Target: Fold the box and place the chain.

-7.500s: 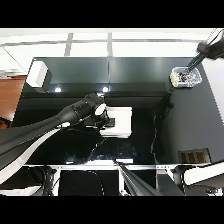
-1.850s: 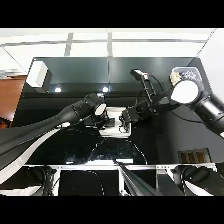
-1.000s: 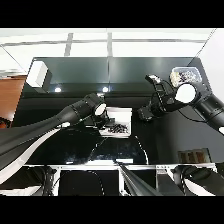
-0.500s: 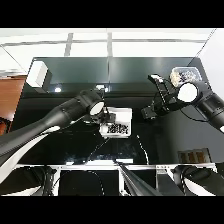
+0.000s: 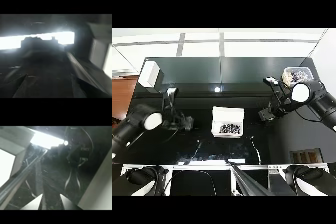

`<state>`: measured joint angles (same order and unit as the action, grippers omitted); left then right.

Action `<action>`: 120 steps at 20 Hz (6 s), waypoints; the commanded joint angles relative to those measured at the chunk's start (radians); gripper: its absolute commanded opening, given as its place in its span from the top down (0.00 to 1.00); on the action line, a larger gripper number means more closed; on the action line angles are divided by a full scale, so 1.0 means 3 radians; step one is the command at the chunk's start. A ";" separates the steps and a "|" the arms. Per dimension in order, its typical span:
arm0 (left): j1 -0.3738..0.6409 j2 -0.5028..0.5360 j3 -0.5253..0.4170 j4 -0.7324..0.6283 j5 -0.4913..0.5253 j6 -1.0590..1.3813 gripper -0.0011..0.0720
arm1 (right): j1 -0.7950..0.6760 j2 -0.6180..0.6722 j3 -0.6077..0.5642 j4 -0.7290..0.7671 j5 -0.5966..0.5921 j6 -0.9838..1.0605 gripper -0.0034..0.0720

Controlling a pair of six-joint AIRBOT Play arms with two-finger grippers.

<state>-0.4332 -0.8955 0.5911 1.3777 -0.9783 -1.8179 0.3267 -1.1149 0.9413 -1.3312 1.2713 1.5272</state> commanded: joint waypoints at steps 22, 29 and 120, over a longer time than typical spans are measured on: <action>0.0058 -0.1382 0.0083 -0.2514 0.0535 0.6812 0.01 | -0.0023 0.0003 -0.0001 0.0443 -0.0120 0.0108 0.61; 0.0047 -0.1382 0.0095 -0.2712 0.0559 0.6981 0.01 | -0.0023 0.0003 -0.0001 0.0446 -0.0142 0.0108 0.61; -0.0088 -0.1383 0.0097 -0.2800 0.0701 0.6984 0.53 | 0.0601 -0.0413 -0.0116 0.1466 -0.0735 -0.3932 0.69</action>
<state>-0.4595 -1.3102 0.6197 0.5377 -0.7696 0.2779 0.5060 -1.2369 0.9073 -0.8909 1.0348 0.3450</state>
